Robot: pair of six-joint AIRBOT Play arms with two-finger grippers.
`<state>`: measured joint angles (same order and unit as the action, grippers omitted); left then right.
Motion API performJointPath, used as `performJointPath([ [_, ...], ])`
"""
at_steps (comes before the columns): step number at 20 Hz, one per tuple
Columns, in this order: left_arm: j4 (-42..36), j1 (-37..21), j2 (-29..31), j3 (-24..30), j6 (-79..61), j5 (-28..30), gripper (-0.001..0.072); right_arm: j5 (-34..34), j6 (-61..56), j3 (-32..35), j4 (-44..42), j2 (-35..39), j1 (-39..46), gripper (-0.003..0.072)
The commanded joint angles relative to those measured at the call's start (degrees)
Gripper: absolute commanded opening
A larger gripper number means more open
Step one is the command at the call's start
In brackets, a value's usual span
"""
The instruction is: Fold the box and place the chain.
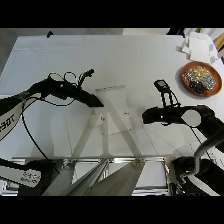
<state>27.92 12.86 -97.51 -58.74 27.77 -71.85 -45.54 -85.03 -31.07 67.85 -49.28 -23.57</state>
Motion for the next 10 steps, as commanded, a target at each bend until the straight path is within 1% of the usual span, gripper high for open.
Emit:
performJointPath([
  [1, 1.31, -0.02, -0.15, 0.02, -2.86, 0.02, 0.0005, -0.11, -0.07, 0.02, -0.02, -0.02, -0.04, 0.0013],
  [4, 3.93, 0.17, -0.15, 0.02, -4.90, -0.09, 0.0005, -0.35, -0.07, 0.02, -0.61, -0.02, -0.04, 0.0014],
  [5, 4.11, 0.20, -0.15, 0.02, -5.88, -0.42, 0.0005, -0.31, -0.07, 0.00, -1.09, 0.02, -0.04, 0.0040],
  [7, 3.87, 0.22, -0.13, 0.02, -10.05, -2.05, 0.0004, -0.37, -0.04, 0.00, -2.67, 0.52, -0.04, 0.0289],
  [8, 3.98, 0.44, -0.13, 0.02, -12.94, -2.97, 0.0004, -0.57, -0.04, -0.02, -3.43, 1.09, -0.04, 0.0338],
  [10, 5.09, 1.77, -0.13, 0.02, -18.49, -2.71, 0.0002, -1.05, -0.04, -0.02, -3.50, 3.06, -0.04, 0.0342],
])
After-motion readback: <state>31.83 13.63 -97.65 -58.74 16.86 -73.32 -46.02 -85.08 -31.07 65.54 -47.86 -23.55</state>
